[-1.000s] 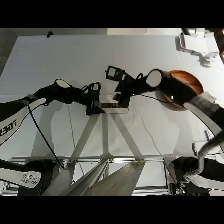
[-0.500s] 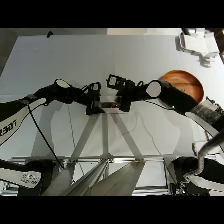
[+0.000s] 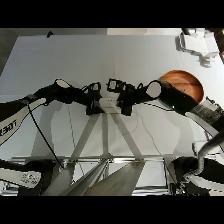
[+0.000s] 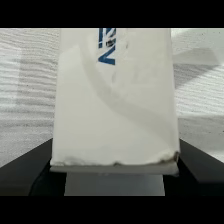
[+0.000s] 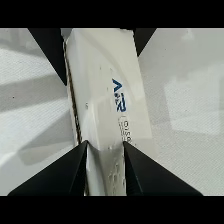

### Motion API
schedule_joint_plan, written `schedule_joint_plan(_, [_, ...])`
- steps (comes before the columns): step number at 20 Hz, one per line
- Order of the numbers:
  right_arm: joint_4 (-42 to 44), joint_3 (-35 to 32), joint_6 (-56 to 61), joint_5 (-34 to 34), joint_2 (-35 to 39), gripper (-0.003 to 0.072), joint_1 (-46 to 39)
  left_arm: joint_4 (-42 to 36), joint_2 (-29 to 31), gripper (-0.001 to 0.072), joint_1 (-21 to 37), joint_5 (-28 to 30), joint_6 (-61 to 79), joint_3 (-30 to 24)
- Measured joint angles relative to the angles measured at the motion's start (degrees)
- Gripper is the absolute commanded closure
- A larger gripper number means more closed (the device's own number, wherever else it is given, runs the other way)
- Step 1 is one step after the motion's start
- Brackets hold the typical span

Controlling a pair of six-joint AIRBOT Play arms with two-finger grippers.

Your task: Fold the box and place the chain.

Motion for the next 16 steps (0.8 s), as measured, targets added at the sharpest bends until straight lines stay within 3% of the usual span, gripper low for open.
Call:
schedule_joint_plan(7, [-1.0, -0.1, 0.0, 0.5, -0.1, 0.0467, 0.5, 0.0, 0.0, 0.0523, 0.0, 0.0, 0.0, 0.0])
schedule_joint_plan(8, [-1.3, -0.1, 0.1, 1.1, -0.1, 0.0448, 0.9, 0.0, 0.0, 0.0523, 0.0, 0.0, 0.0, 0.0])
schedule_joint_plan(10, [-1.4, -0.1, 0.1, 2.4, -0.1, 0.0305, 1.6, 0.1, 0.0, 0.0523, 0.0, -0.1, 0.0, 0.0])
schedule_joint_plan(12, [-1.5, -0.1, 0.1, 3.1, -0.1, 0.0306, 2.1, 0.1, 0.0, 0.0523, 0.0, -0.1, 0.0, 0.0])
schedule_joint_plan(14, [-1.5, -0.1, 0.2, 3.7, 0.5, 0.0319, 2.3, 0.0, 0.0, 0.0523, 0.0, -0.1, 0.0, 0.0])
schedule_joint_plan(16, [-1.2, -0.2, 0.2, 4.2, 1.6, 0.0491, 2.4, 0.0, 0.0, 0.0523, 0.0, -0.1, -0.2, 0.0])
